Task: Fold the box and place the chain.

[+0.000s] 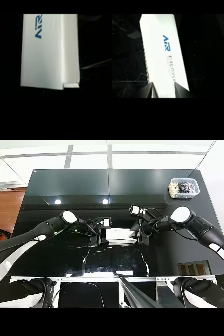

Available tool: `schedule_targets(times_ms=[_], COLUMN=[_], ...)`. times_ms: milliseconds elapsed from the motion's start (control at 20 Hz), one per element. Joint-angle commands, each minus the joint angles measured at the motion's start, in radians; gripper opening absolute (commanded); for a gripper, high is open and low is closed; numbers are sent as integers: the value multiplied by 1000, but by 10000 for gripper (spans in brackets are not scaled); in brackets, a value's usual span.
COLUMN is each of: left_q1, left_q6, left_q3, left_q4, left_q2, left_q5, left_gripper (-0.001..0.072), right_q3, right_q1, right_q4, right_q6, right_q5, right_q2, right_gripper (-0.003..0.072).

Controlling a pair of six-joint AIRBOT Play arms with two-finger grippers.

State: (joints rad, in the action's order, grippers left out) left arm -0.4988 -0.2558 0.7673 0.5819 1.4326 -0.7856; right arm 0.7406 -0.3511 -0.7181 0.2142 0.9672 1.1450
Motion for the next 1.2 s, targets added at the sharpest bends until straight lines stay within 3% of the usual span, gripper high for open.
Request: schedule_targets(times_ms=[0,150,200,500,600,900,950,1150], left_q1=[-1,-1,-1,-1,-1,-1,-1,-1], left_q6=[0,0,0,0,0,0,0,0], left_q3=[1,1,1,1,1,1,1,1], left_q4=[1,1,1,1,1,1,1,1], left_q2=[0,0,0,0,0,0,0,0], left_q5=[0,0,0,-1,-1,-1,-1,0], left_gripper=[357,357,357,357,357,357,357,357], right_q3=[-1,-1,-1,-2,-2,-2,-2,-4], right_q1=[0,0,0,0,0,0,0,0], right_q4=[-1,-2,-2,-48,-45,-46,-46,-45], right_q6=[13,13,13,14,14,14,14,14], right_q5=[-3,-3,-3,18,21,20,20,18], right_q2=[1,1,1,1,1,1,1,7], right_gripper=[297,291,227,229,268,270,338,346])
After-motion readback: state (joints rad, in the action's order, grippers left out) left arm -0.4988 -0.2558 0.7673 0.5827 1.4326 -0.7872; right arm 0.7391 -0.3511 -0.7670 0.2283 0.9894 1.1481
